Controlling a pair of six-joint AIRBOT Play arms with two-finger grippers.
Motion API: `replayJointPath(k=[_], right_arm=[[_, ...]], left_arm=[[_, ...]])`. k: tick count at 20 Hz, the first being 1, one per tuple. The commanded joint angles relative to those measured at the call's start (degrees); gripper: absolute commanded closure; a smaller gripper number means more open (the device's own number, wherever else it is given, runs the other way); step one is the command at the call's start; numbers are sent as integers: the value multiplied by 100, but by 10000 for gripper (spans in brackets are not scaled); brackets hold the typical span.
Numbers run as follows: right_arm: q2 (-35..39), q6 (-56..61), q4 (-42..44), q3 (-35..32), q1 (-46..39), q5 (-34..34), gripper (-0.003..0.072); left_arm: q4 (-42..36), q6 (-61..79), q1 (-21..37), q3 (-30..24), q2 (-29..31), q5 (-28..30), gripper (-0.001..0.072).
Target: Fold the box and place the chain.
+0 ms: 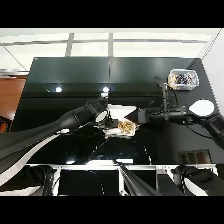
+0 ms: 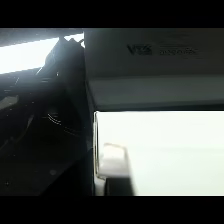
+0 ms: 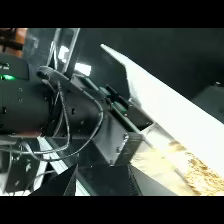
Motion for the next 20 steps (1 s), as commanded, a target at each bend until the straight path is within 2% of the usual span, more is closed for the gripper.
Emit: replayJointPath(k=[1, 3, 5, 7, 8, 9, 11, 14, 15, 16, 18, 20], right_arm=[[240, 35, -444, 214, -907, 793, 306], [560, -116, -1224, 240, -1720, 1137, 306], [638, -42, -2028, 96, -2144, 1316, 307], [634, 17, -2135, -282, -2153, 1010, 305], [634, -197, -2135, -575, -2013, 610, 295], [629, -492, -2120, -844, -1832, 245, -23], [601, -1554, -2122, -1294, -1346, -341, -34], [597, -4631, -2129, -1768, -546, -1261, -32], [518, -5440, -2063, -1775, -367, -1340, -32], [326, -5668, -1611, -1766, -275, -1578, -32], [-144, -7069, -859, -1661, -188, -1574, -31], [-667, -7831, -723, -1405, -190, -1401, -31]], left_arm=[[2, 2, 2, -2, 0, 2, 678], [2, 2, 2, -2, 0, 7, 678], [2, 2, 2, -2, 0, -4, 678], [0, 2, 2, -2, 0, -26, 678], [0, 2, 0, -2, 0, -28, 678], [0, 2, 0, -2, 0, -22, 678], [2, 2, 2, -2, 0, -28, 678], [4, 2, 2, -2, 0, -20, 677], [2, 2, 2, -2, 0, -24, 678], [0, 2, -2, -2, 0, -24, 678], [0, 2, -2, -2, 0, -35, 678], [2, 2, 0, -2, 0, -33, 677]])
